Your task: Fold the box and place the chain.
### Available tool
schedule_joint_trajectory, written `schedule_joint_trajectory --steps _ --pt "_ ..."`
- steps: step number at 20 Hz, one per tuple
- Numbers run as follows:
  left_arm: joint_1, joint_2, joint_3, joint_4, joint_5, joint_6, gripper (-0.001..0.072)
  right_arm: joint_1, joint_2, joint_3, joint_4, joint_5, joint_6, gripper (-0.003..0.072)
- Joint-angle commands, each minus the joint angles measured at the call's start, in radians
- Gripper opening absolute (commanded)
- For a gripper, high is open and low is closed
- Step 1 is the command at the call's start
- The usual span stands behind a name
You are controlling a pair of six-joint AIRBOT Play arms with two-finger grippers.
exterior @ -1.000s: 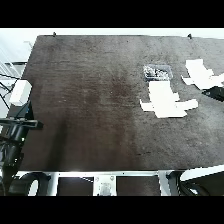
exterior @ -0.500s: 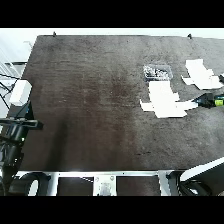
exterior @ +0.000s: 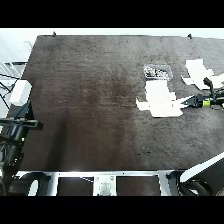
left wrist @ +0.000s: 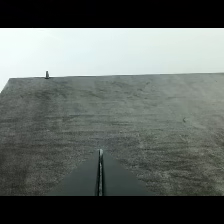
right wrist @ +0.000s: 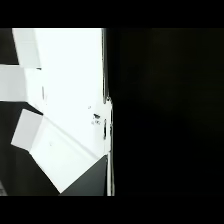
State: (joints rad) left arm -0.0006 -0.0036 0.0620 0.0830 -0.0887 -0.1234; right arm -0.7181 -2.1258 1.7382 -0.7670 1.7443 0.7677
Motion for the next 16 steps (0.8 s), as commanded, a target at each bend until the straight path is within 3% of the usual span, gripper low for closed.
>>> schedule_joint_trajectory --steps 1,6,9,11,13,16 --pt "0.0 0.0 0.0 0.0 0.0 0.0 0.004 0.027 0.054 -0.118 0.051 0.002 -0.018 0.0013" --pt "0.0 0.0 0.0 0.0 0.0 0.0 0.004 0.12 0.284 -0.497 0.15 -0.212 -0.085 0.0012" --pt "0.0 0.0 0.0 0.0 0.0 0.0 0.004 0.229 0.456 -0.795 0.34 -0.387 -0.127 0.0012" --pt "0.0 0.0 0.0 0.0 0.0 0.0 0.004 0.33 0.552 -0.925 0.393 -0.461 -0.137 0.0012" --pt "0.0 0.0 0.0 0.0 0.0 0.0 0.004 0.437 0.625 -0.998 0.421 -0.531 -0.108 0.0012" --pt "-0.001 0.0 0.0 0.0 0.001 0.001 0.004 0.583 0.65 -0.988 0.491 -0.645 -0.091 0.0012"
